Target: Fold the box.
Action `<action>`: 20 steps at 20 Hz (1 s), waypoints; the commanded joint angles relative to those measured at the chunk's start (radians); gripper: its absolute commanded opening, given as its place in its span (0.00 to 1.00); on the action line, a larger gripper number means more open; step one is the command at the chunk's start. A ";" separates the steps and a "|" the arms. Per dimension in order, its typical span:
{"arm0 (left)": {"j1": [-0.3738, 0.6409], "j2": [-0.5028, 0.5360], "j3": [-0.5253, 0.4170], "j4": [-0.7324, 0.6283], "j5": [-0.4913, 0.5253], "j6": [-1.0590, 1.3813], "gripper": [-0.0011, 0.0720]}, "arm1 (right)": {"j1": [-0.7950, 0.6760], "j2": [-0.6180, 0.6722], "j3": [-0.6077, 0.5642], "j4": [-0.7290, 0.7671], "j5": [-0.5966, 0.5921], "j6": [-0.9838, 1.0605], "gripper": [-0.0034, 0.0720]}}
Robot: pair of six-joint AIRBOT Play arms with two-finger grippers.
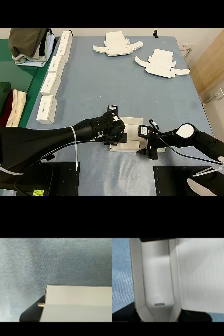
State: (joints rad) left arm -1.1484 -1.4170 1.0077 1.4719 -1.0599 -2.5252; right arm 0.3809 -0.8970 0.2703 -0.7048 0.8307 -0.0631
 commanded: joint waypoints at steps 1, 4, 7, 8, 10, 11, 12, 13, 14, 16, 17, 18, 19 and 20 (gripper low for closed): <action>-0.006 0.000 0.001 -0.010 0.019 -0.008 0.04 | 0.001 0.001 0.000 0.002 -0.001 0.000 0.72; -0.006 0.000 0.002 -0.017 0.009 -0.003 0.07 | 0.001 0.001 0.000 0.002 -0.002 0.000 0.72; -0.004 0.001 0.010 -0.015 -0.042 -0.019 0.79 | 0.001 0.001 0.000 0.002 -0.001 -0.001 0.72; -0.004 0.001 0.011 -0.008 -0.064 -0.019 0.79 | 0.001 0.001 0.000 0.002 -0.001 0.000 0.72; -0.003 0.003 0.013 -0.008 -0.083 -0.019 0.79 | 0.001 0.001 0.000 0.002 -0.001 0.000 0.72; -0.003 0.003 0.014 -0.008 -0.084 -0.019 0.79 | 0.001 0.001 0.000 0.002 -0.001 0.000 0.72; -0.003 0.003 0.014 -0.005 -0.084 -0.019 0.79 | 0.001 0.001 0.000 0.002 -0.001 0.000 0.72; -0.003 0.003 0.014 -0.004 -0.087 -0.019 0.74 | 0.001 0.001 0.000 0.002 -0.002 0.000 0.72; -0.003 0.003 0.014 -0.003 -0.091 -0.018 0.52 | 0.001 0.001 0.000 0.002 -0.001 0.000 0.72; -0.003 0.003 0.013 -0.001 -0.092 -0.019 0.48 | 0.001 0.000 0.000 0.002 -0.001 -0.001 0.72; -0.003 0.002 0.013 0.000 -0.091 -0.019 0.48 | 0.001 0.001 0.000 0.002 -0.001 0.000 0.72; -0.003 0.002 0.013 0.004 -0.091 -0.027 0.48 | 0.001 0.001 0.000 0.002 -0.001 0.000 0.72; -0.003 0.002 0.013 0.017 -0.090 -0.034 0.29 | 0.001 0.001 0.000 0.002 -0.002 -0.001 0.72; -0.005 0.002 0.013 0.031 -0.078 -0.036 0.04 | 0.001 0.000 0.000 0.002 -0.002 -0.001 0.72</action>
